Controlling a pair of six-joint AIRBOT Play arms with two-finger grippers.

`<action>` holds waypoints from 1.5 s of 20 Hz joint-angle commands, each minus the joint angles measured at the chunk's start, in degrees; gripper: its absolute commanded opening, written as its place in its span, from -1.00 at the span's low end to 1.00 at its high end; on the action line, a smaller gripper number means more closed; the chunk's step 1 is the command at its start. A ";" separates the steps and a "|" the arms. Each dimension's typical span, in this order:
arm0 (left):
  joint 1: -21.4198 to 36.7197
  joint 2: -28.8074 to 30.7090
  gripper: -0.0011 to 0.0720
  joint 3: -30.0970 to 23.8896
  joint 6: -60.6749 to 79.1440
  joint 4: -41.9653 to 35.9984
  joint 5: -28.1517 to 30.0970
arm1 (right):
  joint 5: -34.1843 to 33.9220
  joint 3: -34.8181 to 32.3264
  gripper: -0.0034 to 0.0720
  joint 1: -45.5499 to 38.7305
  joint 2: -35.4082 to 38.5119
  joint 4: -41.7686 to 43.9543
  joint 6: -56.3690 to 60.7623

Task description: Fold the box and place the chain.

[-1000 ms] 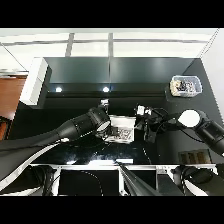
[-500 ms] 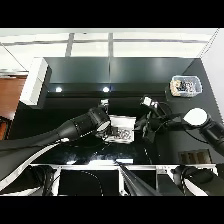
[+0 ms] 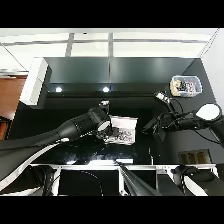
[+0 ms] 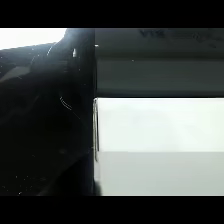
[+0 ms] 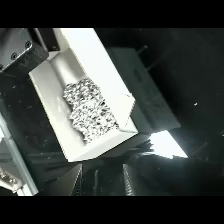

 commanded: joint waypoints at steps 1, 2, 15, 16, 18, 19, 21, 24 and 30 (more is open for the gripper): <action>-0.04 0.04 -0.06 2.12 -1.22 -0.17 -0.04 | 1.73 -0.02 -0.06 -0.92 0.04 -0.07 0.81; -0.11 0.04 0.32 3.45 -1.20 -0.17 -0.13 | 1.46 -0.02 -0.06 -0.94 0.04 -0.07 0.81; 15.61 29.46 0.49 -9.14 25.81 5.01 -7.52 | -2.32 -0.02 -0.06 -1.11 0.04 -1.75 2.56; 21.24 33.00 0.49 -13.46 29.24 2.19 -3.91 | -2.82 -0.02 -0.06 -1.11 0.04 -1.77 2.69; 32.89 37.07 0.49 -21.51 42.84 -12.50 3.04 | -3.98 -0.02 -0.06 -1.11 0.04 -1.75 3.41; 38.45 37.35 0.49 -25.16 54.29 -23.15 4.59 | -4.33 -0.02 -0.06 -1.11 0.04 -1.75 3.50; 44.96 36.11 0.48 -30.47 77.90 -39.58 3.28 | -4.70 -0.02 -0.06 -1.11 0.04 -1.75 4.39; 45.48 33.22 0.53 -33.48 109.33 -46.97 0.20 | -4.70 -0.02 -0.06 -1.11 0.04 -1.75 6.64; 37.59 27.89 0.98 -32.83 141.76 -46.84 17.51 | -5.33 -0.04 -0.06 -1.11 0.04 -1.79 9.60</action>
